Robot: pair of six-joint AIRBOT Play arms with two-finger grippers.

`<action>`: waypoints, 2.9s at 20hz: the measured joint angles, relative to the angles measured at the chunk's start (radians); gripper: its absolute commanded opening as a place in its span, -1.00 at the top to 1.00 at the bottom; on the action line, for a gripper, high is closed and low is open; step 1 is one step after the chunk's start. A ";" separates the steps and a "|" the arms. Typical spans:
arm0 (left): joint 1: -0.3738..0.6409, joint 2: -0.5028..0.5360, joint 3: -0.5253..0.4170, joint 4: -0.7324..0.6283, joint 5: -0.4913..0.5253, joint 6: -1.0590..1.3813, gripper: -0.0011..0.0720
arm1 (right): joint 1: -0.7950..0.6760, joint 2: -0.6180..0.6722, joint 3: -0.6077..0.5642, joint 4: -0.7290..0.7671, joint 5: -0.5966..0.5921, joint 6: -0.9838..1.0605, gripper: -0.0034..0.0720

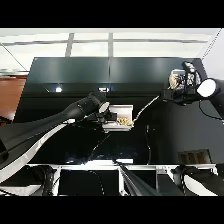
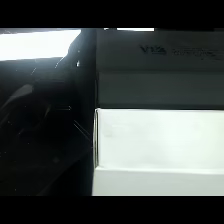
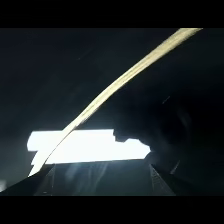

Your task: Fold the box and place the chain.

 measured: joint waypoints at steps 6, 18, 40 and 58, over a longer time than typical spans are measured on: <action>0.000 0.000 0.000 0.000 -0.002 0.000 0.89 | -0.060 -0.192 0.010 -0.116 -0.266 0.318 -0.98; 0.000 0.000 0.000 0.000 -0.011 0.000 0.89 | -0.095 -0.458 0.217 -0.129 -0.314 0.439 0.90; 0.000 0.000 0.000 -0.018 -0.010 0.000 0.89 | -0.096 0.231 0.442 0.401 0.391 -0.342 0.87; 0.000 0.000 0.000 -0.019 -0.009 0.000 0.89 | 0.116 0.125 0.251 0.724 0.546 -0.505 0.87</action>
